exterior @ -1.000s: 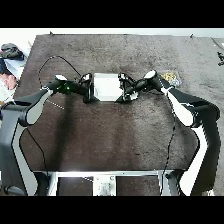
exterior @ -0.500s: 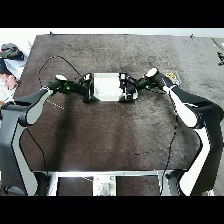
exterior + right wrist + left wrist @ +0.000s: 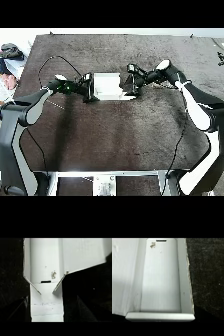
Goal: Fold the box and place the chain.
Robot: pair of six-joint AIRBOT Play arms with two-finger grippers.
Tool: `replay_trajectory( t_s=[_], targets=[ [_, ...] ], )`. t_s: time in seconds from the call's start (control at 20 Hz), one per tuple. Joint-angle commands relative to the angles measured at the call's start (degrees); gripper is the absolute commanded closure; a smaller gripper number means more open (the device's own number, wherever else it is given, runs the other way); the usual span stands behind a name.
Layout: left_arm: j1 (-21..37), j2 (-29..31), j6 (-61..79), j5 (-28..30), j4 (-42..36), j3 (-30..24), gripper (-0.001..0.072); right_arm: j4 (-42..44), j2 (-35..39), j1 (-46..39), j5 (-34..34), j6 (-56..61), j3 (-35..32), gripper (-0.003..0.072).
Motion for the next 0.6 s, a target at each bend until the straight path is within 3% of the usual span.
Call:
replay_trajectory(
  t_s=[0.0, 0.05, 0.1, 0.15, 0.25, 0.35, 0.55],
  targets=[
    [0.0, 0.0, 0.0, 0.0, 0.1, 0.0, 0.0173, 3.1, 3.1, -0.4, 0.5, 3.4, 0.1, 0.002],
    [0.0, 0.0, 0.0, 0.0, 0.1, 0.0, 0.0173, 5.2, 3.5, -0.3, 1.1, 3.4, 0.1, 0.0306],
    [0.0, 0.0, 0.0, 0.0, 0.1, 0.0, 0.0173, 8.4, 3.7, -0.3, 1.1, 3.4, 0.1, 0.05],
    [0.0, 0.0, 0.0, 0.0, 0.1, 0.0, 0.0174, 11.6, 3.5, -0.2, 1.1, 3.4, 0.1, 0.0536],
    [0.0, 0.0, 0.0, 0.0, 0.1, 0.0, 0.0173, 16.8, 2.9, 0.6, -0.1, 3.4, 0.0, 0.0537],
    [0.0, 0.0, 0.0, 0.0, 0.1, 0.0, 0.0173, 18.2, 1.8, 2.0, -4.1, 2.9, 0.0, 0.0679],
    [0.0, 0.0, 0.0, 0.0, 0.1, 0.0, 0.0173, 18.2, -1.0, 4.0, -11.7, 2.7, 0.0, 0.0678]
  ],
)
